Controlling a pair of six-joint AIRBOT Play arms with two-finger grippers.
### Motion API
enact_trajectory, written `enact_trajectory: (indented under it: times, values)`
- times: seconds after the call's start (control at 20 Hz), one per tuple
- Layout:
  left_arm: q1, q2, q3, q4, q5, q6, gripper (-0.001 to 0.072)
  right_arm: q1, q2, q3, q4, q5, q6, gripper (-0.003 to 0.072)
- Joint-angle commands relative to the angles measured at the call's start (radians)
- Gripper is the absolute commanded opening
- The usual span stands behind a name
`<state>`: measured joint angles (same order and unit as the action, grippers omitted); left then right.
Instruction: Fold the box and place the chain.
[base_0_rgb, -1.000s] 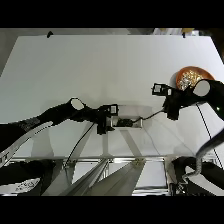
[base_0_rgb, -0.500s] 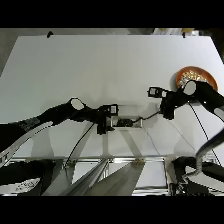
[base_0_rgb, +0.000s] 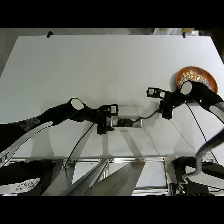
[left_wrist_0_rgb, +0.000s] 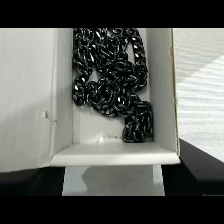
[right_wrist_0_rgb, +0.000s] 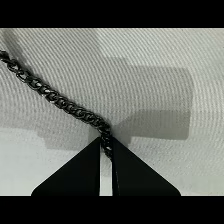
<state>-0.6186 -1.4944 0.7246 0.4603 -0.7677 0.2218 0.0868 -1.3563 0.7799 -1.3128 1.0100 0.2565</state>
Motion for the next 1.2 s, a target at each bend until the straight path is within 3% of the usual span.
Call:
enact_trajectory:
  times: [0.0, 0.3, 0.6, 0.8, 1.15]
  values:
    - [0.000, 0.000, 0.000, 0.000, 0.000, 0.000, 0.0362, 0.025, -0.006, -0.001, -0.002, 0.049, 0.000, 0.0019]
    - [0.000, 0.000, 0.000, 0.000, 0.000, 0.000, 0.0362, 0.115, 0.123, -0.001, -0.076, 0.132, 0.083, 0.0019]
    - [0.000, 0.000, 0.000, 0.000, 0.000, 0.000, 0.0362, 0.233, 0.341, -0.001, 0.159, 0.160, 0.111, 0.0018]
    - [0.000, 0.000, 0.000, 0.000, 0.000, 0.000, 0.0362, 0.357, 0.401, -0.001, 0.289, 0.095, 0.113, 0.0019]
    - [0.000, 0.000, 0.000, 0.000, 0.000, 0.000, 0.0362, 0.566, 0.395, -0.001, 0.356, -0.110, 0.114, 0.0019]
